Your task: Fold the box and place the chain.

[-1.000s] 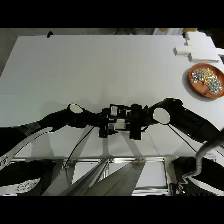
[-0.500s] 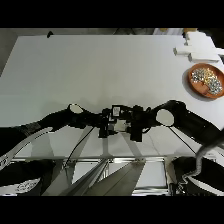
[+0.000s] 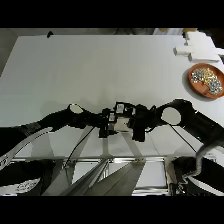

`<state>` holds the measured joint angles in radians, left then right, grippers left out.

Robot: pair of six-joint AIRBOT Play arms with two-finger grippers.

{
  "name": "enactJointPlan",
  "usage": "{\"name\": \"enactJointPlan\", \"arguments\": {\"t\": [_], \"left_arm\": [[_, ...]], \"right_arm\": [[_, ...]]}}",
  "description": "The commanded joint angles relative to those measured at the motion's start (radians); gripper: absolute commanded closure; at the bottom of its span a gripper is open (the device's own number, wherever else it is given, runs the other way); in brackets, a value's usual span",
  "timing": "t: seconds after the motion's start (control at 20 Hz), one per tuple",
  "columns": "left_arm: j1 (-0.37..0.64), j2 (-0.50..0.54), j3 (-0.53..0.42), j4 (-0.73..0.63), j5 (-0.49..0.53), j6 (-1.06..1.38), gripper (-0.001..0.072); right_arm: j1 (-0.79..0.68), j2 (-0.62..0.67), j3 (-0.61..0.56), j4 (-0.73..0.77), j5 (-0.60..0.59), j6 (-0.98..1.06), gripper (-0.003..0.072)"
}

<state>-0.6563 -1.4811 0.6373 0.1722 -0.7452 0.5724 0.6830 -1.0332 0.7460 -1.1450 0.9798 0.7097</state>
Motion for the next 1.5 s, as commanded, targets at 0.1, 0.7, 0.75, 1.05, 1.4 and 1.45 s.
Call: {"name": "enactJointPlan", "arguments": {"t": [0.1,0.7,0.75,1.05,1.4,1.45], "left_arm": [[0.0,0.001,0.0,0.0,0.0,0.0,0.0575],[0.0,0.001,0.0,0.0,0.0,0.0,0.0575],[0.0,0.001,0.0,0.0,0.0,0.0,0.0575],[0.0,0.001,0.0,0.0,0.0,0.0,0.0575],[0.0,0.001,0.0,0.0,0.0,0.0,0.0575],[0.0,0.001,0.0,0.0,0.0,0.0,0.0575]], "right_arm": [[-0.002,-0.058,-0.001,0.003,0.054,0.0,0.0652],[-0.002,-0.066,-0.085,0.003,-0.02,0.0,0.0671],[-0.002,-0.066,-0.088,0.003,-0.023,0.0,0.0671],[-0.002,-0.064,-0.087,0.003,-0.023,0.0,0.0671],[-0.096,0.11,0.005,-0.045,0.103,0.195,0.0671],[-0.13,0.142,0.021,-0.069,0.14,0.235,0.0671]]}}
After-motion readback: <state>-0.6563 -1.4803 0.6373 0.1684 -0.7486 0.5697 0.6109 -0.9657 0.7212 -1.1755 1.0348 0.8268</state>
